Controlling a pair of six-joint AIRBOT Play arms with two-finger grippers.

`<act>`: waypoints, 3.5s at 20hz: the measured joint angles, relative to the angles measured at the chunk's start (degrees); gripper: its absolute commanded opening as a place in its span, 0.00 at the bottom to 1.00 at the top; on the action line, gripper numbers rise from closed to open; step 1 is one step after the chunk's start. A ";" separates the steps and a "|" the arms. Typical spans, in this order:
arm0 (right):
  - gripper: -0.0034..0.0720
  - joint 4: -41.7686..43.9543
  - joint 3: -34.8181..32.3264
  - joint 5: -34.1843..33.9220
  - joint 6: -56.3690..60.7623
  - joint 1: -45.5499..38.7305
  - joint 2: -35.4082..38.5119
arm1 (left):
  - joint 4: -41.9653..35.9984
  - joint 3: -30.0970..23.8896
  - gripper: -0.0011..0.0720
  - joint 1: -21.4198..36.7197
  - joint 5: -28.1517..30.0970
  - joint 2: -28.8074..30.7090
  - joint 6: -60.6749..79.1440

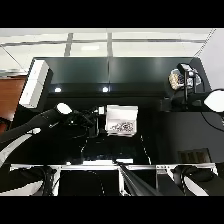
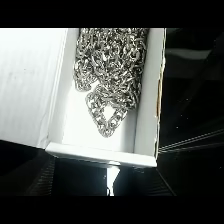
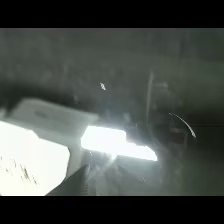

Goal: Fold the box and place the chain.

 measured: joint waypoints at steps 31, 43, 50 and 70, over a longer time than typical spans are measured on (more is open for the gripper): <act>0.88 20.41 -0.24 0.04 -70.77 9.77 -14.95 | -2.19 0.00 0.65 -0.59 1.46 -0.02 -0.59; 0.88 20.41 -2.32 0.13 -74.75 10.40 -15.32 | -2.21 0.00 0.65 -0.59 1.20 -0.02 -0.57; 0.88 19.93 -2.40 -2.43 -74.86 10.40 -15.47 | -2.21 0.00 0.65 -0.59 1.18 0.00 -0.59; 0.39 21.68 -2.03 -1.90 -73.29 10.43 -15.23 | -2.21 0.00 0.65 -0.59 1.01 -0.02 -0.57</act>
